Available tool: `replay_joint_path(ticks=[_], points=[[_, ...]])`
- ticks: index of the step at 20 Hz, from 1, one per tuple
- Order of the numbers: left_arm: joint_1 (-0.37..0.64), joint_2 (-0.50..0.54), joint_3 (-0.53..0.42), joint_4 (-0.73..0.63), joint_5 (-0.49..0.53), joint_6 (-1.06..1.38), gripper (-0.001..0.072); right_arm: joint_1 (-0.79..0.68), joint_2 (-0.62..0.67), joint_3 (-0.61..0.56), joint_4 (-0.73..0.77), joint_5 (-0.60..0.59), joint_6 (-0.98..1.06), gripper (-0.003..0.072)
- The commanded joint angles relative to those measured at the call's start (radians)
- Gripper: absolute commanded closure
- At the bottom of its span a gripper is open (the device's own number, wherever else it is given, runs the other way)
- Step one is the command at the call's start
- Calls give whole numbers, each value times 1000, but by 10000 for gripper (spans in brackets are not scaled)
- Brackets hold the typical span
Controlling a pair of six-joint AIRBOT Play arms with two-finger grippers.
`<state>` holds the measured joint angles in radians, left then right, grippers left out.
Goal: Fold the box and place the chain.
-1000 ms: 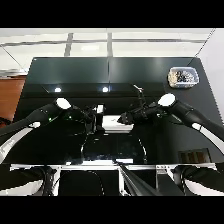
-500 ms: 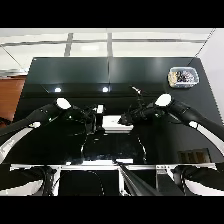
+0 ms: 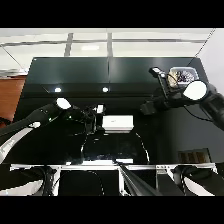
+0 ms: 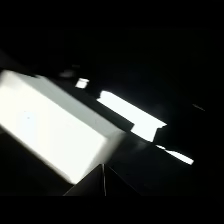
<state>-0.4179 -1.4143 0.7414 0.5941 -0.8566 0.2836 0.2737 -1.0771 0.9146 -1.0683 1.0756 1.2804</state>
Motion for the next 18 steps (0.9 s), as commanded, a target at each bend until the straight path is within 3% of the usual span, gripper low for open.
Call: replay_joint_path(ticks=[1, 9, 10, 11, 12, 18], points=[[-1, -1, 0, -3, 9, -4, 415, -16, 59, 1, -431, 59, 290, 672], [-2, 0, 2, -4, 8, -4, 413, -14, 58, -45, -369, -11, 326, 672], [-1, 4, 5, -4, -5, -5, 358, -14, 58, -45, -367, -10, 326, 672], [-1, 16, 9, -5, -27, -10, 159, -14, 58, -45, -365, -8, 326, 672], [0, 32, 14, -3, -40, -41, 13, -14, 58, -45, -365, -8, 326, 672], [9, 124, 118, 192, -230, -377, -11, -14, 58, -45, -373, -25, 325, 672]])
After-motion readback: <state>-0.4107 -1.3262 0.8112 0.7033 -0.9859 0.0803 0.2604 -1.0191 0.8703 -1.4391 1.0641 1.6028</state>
